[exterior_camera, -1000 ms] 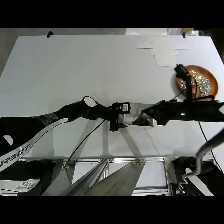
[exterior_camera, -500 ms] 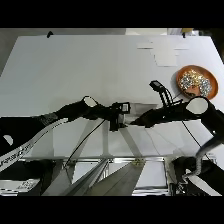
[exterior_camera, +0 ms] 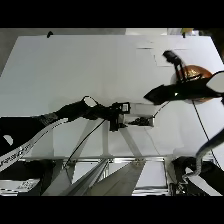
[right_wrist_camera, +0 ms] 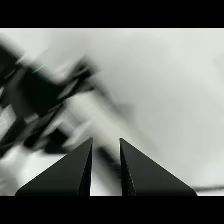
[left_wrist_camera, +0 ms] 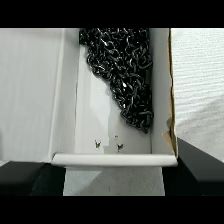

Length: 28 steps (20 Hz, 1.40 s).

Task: Fold the box and place the chain.

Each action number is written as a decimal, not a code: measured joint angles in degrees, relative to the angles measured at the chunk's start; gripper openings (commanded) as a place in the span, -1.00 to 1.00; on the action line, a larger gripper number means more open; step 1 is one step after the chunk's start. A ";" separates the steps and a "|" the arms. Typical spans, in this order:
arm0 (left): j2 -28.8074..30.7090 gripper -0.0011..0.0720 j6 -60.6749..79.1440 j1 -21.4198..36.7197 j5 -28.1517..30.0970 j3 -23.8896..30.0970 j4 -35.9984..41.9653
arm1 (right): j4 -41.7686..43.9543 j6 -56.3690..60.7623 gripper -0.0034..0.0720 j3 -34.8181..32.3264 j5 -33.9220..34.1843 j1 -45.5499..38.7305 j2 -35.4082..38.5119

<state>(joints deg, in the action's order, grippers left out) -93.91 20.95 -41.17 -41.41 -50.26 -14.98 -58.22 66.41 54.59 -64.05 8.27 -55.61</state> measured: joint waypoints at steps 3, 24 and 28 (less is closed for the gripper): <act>0.00 -0.06 0.02 0.00 0.00 0.00 0.00 | -12.26 8.26 -0.71 2.47 0.90 -3.32 -1.97; 0.00 -0.06 0.02 0.00 0.00 0.00 0.00 | -28.57 21.44 -0.28 -4.79 6.97 -5.75 -22.53; 0.00 -0.06 0.02 0.00 0.00 0.00 0.00 | -28.59 21.77 -0.51 -4.92 7.26 -5.75 -23.96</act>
<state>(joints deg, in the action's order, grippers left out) -93.91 20.97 -41.17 -41.41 -50.26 -14.98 -86.80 88.18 49.67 -56.80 2.52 -79.57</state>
